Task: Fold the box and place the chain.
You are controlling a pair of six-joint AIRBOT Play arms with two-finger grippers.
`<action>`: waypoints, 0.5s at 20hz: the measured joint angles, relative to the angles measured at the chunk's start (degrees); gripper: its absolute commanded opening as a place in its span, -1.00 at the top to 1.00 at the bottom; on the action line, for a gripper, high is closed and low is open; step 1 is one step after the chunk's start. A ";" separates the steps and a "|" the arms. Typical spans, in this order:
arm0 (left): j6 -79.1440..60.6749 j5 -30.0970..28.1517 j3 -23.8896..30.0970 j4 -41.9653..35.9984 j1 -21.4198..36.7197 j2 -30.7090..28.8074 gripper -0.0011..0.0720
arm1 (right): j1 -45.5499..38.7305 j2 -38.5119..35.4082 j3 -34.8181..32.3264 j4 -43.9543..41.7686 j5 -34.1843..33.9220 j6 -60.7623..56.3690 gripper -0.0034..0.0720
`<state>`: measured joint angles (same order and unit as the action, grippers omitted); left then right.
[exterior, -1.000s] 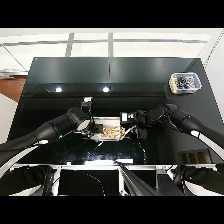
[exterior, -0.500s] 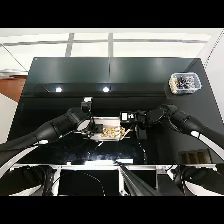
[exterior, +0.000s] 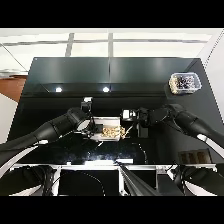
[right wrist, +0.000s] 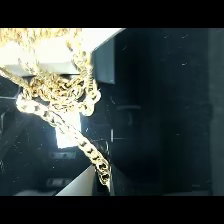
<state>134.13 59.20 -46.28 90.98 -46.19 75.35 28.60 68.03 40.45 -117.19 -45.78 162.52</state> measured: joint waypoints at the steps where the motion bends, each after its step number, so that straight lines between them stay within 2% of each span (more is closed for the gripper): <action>1: 0.02 0.00 0.00 0.00 -0.02 0.00 0.88 | 0.00 -1.36 0.44 0.02 -0.07 -1.01 0.86; 6: 0.02 0.00 0.00 0.00 -0.02 0.00 0.88 | 0.00 -8.41 5.16 -0.20 -3.52 -7.30 0.86; 10: 0.02 0.00 0.00 0.00 -0.02 0.00 0.88 | 0.00 -11.69 12.46 -3.54 -9.33 -13.16 0.86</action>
<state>134.15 59.20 -46.28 90.98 -46.22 75.35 28.60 56.34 52.90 -120.73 -55.11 149.36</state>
